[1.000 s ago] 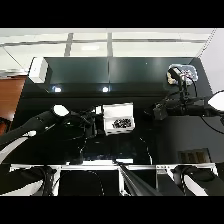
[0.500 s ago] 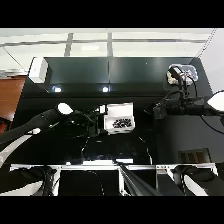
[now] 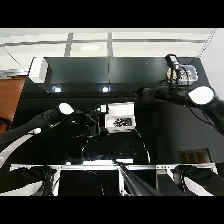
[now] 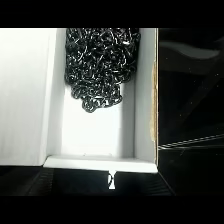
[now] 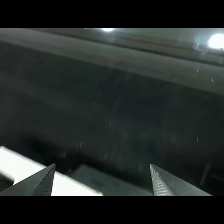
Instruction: Fold the box and place the chain.
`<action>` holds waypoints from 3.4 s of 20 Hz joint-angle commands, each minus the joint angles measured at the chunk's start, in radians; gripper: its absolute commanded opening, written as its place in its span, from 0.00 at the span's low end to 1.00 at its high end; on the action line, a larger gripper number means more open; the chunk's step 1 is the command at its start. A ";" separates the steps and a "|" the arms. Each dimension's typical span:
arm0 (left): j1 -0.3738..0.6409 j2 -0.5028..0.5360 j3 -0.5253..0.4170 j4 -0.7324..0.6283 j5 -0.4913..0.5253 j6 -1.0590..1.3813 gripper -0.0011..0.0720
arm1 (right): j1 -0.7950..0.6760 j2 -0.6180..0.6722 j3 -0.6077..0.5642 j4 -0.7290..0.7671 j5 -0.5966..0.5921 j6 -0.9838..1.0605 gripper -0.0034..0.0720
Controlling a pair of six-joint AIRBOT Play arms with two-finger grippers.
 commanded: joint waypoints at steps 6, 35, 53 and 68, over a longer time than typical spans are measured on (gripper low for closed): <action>-0.001 -0.001 0.000 0.032 0.004 0.000 0.59 | 0.068 -0.191 0.084 0.012 0.293 -0.525 0.98; -0.001 -0.001 0.000 0.030 0.004 0.000 0.59 | 0.068 -0.142 -0.040 0.057 0.381 -0.932 0.21; -0.001 -0.001 0.000 0.030 0.004 0.000 0.59 | 0.068 -0.149 -0.043 0.004 0.406 -0.916 0.40; -0.001 -0.001 0.000 0.030 0.004 0.000 0.59 | 0.038 -0.039 -0.057 0.116 0.499 -0.219 0.06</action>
